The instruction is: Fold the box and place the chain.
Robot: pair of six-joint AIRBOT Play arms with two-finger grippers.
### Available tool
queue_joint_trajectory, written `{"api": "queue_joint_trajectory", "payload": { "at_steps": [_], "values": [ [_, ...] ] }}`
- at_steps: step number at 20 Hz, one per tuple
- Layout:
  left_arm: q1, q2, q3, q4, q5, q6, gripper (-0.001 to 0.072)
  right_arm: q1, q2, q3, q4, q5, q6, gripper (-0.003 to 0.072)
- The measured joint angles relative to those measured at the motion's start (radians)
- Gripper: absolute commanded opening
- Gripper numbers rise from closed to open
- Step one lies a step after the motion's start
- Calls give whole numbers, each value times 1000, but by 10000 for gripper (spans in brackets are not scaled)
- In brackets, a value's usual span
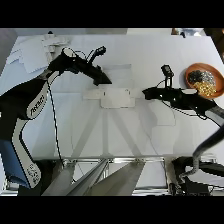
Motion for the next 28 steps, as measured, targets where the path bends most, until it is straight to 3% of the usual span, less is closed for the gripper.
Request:
{"api": "queue_joint_trajectory", "payload": {
  "at_steps": [4,6,7,15,23,28],
  "values": [
    [0,0,0,0,-1,0,12,0,0,0,0,-1,0,43],
    [-1,0,0,1,0,-3,12,0,0,0,-1,8,0,362],
    [-1,0,0,0,0,-3,12,1,2,0,0,13,0,442],
    [10,60,0,42,-3,-32,6,-35,140,0,-66,74,27,465],
    [4,226,0,155,-60,-115,1,-284,414,-1,-351,126,251,459],
    [-53,304,-3,159,-101,-159,-1,-447,470,-1,-489,173,346,458]
  ]
}}
